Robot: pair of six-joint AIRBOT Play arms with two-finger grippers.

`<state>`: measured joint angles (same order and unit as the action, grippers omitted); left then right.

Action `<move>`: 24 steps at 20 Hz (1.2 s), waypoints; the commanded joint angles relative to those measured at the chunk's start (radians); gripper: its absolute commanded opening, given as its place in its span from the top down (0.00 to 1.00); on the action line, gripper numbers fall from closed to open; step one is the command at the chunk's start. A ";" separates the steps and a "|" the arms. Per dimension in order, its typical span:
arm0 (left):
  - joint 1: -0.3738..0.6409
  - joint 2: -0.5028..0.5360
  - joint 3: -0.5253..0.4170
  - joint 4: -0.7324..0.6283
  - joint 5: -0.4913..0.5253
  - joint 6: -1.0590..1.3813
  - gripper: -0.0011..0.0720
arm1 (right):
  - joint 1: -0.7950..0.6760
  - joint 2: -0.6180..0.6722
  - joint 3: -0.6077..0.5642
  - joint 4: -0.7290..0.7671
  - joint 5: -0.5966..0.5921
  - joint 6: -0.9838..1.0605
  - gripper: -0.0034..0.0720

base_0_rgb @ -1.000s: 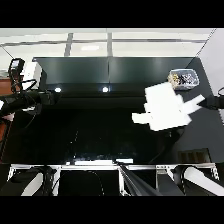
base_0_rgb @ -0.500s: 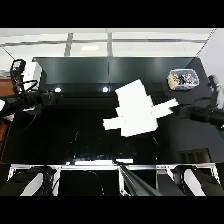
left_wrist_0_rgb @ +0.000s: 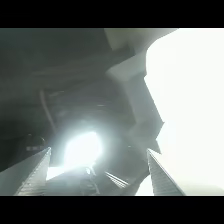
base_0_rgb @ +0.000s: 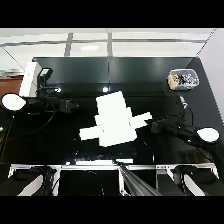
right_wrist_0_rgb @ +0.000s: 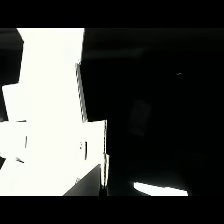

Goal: Fold the box and place the chain.

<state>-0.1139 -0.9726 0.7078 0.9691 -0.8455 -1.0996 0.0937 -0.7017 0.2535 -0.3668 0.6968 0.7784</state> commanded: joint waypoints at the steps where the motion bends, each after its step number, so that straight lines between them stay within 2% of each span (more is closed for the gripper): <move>1: -0.044 -0.037 0.000 -0.068 0.039 -0.009 0.02 | 0.087 0.003 -0.018 0.016 -0.086 0.004 0.93; 5: -0.045 -0.103 0.000 -0.204 0.050 -0.009 0.02 | 0.087 0.003 -0.018 0.015 -0.092 0.003 0.93; 9: -0.047 -0.249 0.027 -0.305 0.036 -0.008 0.02 | 0.087 0.003 -0.018 0.014 -0.089 0.004 0.93; 12: -0.051 -0.388 0.081 -0.318 -0.100 -0.009 0.02 | 0.087 0.003 -0.018 0.014 -0.088 0.003 0.93; 15: -0.063 -0.507 0.103 -0.517 -0.227 0.093 0.02 | 0.087 0.003 -0.018 0.015 -0.087 0.003 0.93; 16: -0.077 -0.541 0.113 -0.543 -0.262 0.101 0.02 | 0.087 0.003 -0.018 0.012 -0.079 0.003 0.93; 20: -0.138 -0.631 0.191 -0.544 -0.350 0.178 0.03 | 0.087 0.003 -0.018 -0.011 -0.053 0.003 0.93; 21: -0.149 -0.639 0.207 -0.544 -0.369 0.225 0.06 | 0.087 0.003 -0.018 -0.011 -0.053 0.003 0.93; 23: -0.160 -0.660 0.241 -0.536 -0.468 0.384 0.07 | 0.087 0.003 -0.018 -0.011 -0.053 0.003 0.93; 24: -0.160 -0.678 0.259 -0.524 -0.536 0.434 0.12 | 0.087 0.003 -0.018 -0.011 -0.049 0.003 0.93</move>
